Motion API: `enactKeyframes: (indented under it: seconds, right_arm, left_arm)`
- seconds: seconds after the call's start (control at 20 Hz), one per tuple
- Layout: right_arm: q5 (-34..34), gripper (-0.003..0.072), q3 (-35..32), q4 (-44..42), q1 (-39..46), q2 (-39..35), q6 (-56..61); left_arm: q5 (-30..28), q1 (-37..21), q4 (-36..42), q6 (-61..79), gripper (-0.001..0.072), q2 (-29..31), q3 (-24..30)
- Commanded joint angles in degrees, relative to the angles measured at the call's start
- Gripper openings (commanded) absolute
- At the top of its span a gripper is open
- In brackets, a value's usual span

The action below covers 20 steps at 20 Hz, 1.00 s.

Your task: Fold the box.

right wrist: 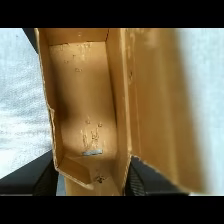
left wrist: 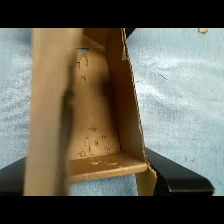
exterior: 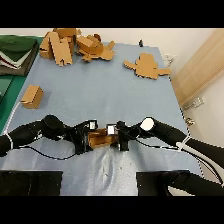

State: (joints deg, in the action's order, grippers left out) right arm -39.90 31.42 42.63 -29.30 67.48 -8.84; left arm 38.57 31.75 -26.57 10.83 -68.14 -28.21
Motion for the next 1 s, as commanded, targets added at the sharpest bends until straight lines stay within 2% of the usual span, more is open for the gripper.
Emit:
enactKeyframes:
  seconds: [0.0,0.2,0.65,0.7,0.75,0.95]
  right_arm:
    - [-0.2,0.0308,0.0,0.0,0.0,0.0,0.0]
    - [-0.2,0.0308,0.0,0.0,0.0,0.0,0.0]
    - [-0.2,0.0307,0.0,0.0,0.0,0.0,0.0]
    - [-0.2,0.0307,0.0,0.0,0.0,0.0,0.0]
    - [-0.2,0.0308,0.0,0.0,0.0,0.0,0.0]
    - [-0.2,0.0307,0.0,0.0,0.0,0.0,0.0]
  left_arm:
    - [-2.6,0.0,0.0,-2.3,0.0692,0.0,0.0]
    - [-5.7,0.0,-0.2,-3.0,0.0692,0.0,0.1]
    - [-5.5,0.0,-2.0,-4.8,0.0691,0.0,0.3]
    - [-5.5,0.0,-2.1,-4.9,0.057,0.0,0.3]
    - [-5.4,0.0,-2.9,-4.8,0.0419,0.0,0.3]
    - [-5.4,0.0,-5.0,-4.9,0.042,0.0,0.4]
